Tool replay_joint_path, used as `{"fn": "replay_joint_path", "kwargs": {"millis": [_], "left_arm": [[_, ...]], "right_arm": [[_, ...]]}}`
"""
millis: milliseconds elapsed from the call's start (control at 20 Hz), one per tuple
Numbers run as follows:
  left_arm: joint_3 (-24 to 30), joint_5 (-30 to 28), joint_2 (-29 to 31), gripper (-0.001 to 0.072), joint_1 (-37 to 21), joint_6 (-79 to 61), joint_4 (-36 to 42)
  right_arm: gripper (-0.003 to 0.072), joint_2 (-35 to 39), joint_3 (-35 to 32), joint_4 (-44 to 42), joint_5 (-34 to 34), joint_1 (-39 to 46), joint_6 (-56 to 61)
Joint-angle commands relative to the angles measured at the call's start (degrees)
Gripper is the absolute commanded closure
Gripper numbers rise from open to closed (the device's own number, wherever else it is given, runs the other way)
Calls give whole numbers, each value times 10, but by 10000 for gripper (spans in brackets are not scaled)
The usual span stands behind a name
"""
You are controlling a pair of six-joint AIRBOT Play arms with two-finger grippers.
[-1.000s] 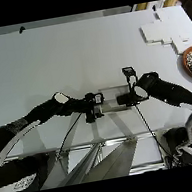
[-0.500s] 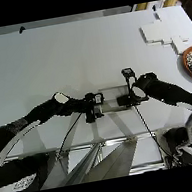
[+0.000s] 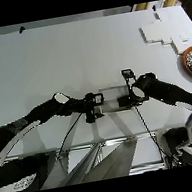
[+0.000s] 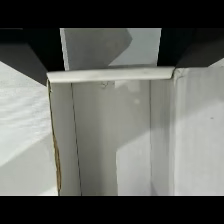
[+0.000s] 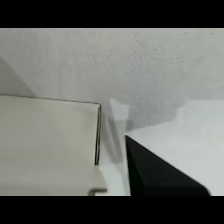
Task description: Fold the box and place the chain.
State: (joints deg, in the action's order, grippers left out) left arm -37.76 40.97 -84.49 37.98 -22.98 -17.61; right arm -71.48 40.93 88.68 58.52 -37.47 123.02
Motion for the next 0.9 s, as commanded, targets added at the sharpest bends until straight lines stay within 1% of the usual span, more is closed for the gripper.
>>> {"fn": "replay_joint_path", "kwargs": {"millis": [0,150,250,350,450,500,550,600,650,700,850], "left_arm": [[0,0,0,617,0,1,0],[0,0,0,617,0,1,0],[0,0,0,617,0,1,0],[0,0,0,617,0,1,0],[0,0,0,617,0,1,0],[0,0,0,617,0,1,0],[0,0,0,617,0,1,0],[0,0,0,617,0,1,0],[0,0,0,617,0,1,0],[0,0,0,617,0,1,0],[0,0,0,617,0,1,0]], "right_arm": [[331,28,0,-3,9,0,-86],[325,102,0,-1,51,0,-224],[329,177,7,3,87,8,-263],[330,251,38,25,116,62,-293],[372,290,79,81,106,172,-324],[376,292,94,102,72,244,-352],[377,285,104,103,19,334,-368],[391,271,108,100,-15,412,-368],[390,249,108,94,-38,487,-338],[390,223,108,83,-56,542,-319],[390,146,108,91,-95,622,-329]]}}
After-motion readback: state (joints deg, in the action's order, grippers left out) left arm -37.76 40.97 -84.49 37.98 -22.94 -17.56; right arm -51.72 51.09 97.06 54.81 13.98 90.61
